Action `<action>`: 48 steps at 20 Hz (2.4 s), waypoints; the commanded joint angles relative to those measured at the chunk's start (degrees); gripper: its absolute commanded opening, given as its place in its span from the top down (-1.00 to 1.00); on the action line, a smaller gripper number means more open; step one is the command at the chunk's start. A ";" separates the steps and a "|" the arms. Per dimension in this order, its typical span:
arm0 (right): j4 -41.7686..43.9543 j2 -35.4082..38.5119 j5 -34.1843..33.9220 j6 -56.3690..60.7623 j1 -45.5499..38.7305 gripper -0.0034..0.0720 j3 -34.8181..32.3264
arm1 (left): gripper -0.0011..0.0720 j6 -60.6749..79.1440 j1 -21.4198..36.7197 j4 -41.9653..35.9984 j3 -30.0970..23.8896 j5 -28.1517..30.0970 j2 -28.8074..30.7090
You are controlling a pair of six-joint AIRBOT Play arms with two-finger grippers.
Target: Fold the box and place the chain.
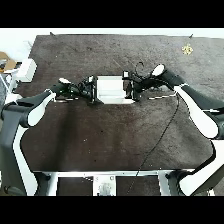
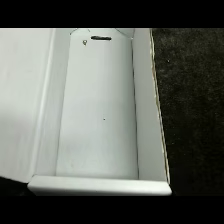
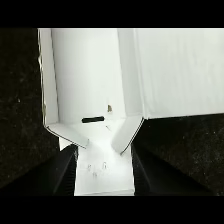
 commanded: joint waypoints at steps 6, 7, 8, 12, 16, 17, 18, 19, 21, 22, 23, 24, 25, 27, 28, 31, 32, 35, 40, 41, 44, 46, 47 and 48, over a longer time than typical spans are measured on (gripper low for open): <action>6.99 -2.73 0.28 0.22 0.74 0.36 -0.07 | 0.35 0.02 0.04 0.00 0.07 0.04 -0.02; 8.07 -3.06 0.26 0.02 0.74 0.36 -0.07 | 0.35 0.02 0.04 0.00 0.04 0.04 0.00; 8.76 -3.23 0.11 -0.02 0.76 0.36 -0.04 | 0.35 0.02 0.04 0.00 0.04 0.04 -0.02; 12.22 -3.72 -0.44 -1.51 0.98 0.36 -0.07 | 0.35 0.02 0.04 0.00 0.04 0.04 -0.02; 11.89 -4.24 -1.07 -1.53 2.58 0.36 -0.04 | 0.35 0.02 0.04 0.00 0.04 0.04 0.00; 10.97 -4.37 -1.51 -1.51 2.86 0.36 -0.07 | 0.35 0.02 0.04 0.00 0.04 0.04 0.00; 10.01 -4.42 -1.95 -1.49 2.97 0.36 -0.04 | 0.35 0.02 0.04 0.00 0.04 0.04 -0.02; 9.07 -4.42 -2.40 -1.46 2.95 0.36 -0.04 | 0.35 0.02 0.04 0.00 0.04 0.04 -0.02; 8.28 -4.42 -2.56 -1.46 2.69 0.36 -0.04 | 0.35 0.02 0.04 0.00 0.04 0.04 -0.02; 8.28 -4.42 -2.56 -1.46 2.58 0.35 -0.04 | 0.35 0.00 0.04 -0.02 0.04 0.04 -0.02; 8.28 -4.42 -2.56 -1.46 2.58 0.35 -0.04 | 0.35 0.02 0.04 -0.02 0.04 0.04 -0.02; 8.28 -4.42 -2.56 -1.49 2.58 0.08 -0.04 | 0.35 0.02 0.04 -0.02 0.07 0.04 -0.02; 8.28 -4.42 -2.75 -1.46 2.58 -0.52 -0.04 | 0.35 0.02 0.04 -0.02 0.04 0.04 -0.02; 8.28 -4.39 -3.04 -1.46 2.56 -0.77 0.00 | 0.35 0.00 0.04 -0.02 0.04 0.04 -0.02; 8.26 -4.39 -3.04 -1.46 2.54 -0.77 0.00 | 0.35 0.02 0.04 -0.02 0.07 0.04 -0.02; 6.36 -4.17 -2.97 -1.07 2.36 -0.47 0.02 | 0.35 0.00 0.04 -0.02 0.04 0.04 -0.02; 4.20 -3.74 -2.99 0.28 2.25 -0.01 0.02 | 0.35 0.00 0.04 -0.02 0.04 0.02 0.00; -4.79 -0.92 -2.78 13.05 1.01 0.90 0.20 | 0.35 0.02 0.04 -0.02 0.04 0.04 -0.02; -9.77 7.37 -2.99 38.29 -3.28 0.90 0.20 | 0.35 0.00 0.04 -0.02 0.04 0.04 -0.02; -9.75 8.68 -2.97 43.32 -4.46 0.90 0.24 | 0.35 0.02 0.04 -0.02 0.04 0.04 -0.02; -9.77 10.29 -0.42 59.14 -8.24 0.90 0.22 | 0.35 0.02 0.04 0.00 0.04 0.04 -0.02; -9.75 10.10 1.60 63.84 -9.97 0.90 -0.98 | 0.35 0.02 0.04 -0.02 0.04 0.04 -0.02; -9.75 10.10 1.55 64.89 -10.38 0.90 -2.34 | 0.35 0.02 0.04 -0.02 0.04 0.04 -0.02; -9.75 10.08 1.07 65.24 -10.45 0.90 -4.04 | 0.35 0.02 0.04 -0.02 0.04 0.04 -0.02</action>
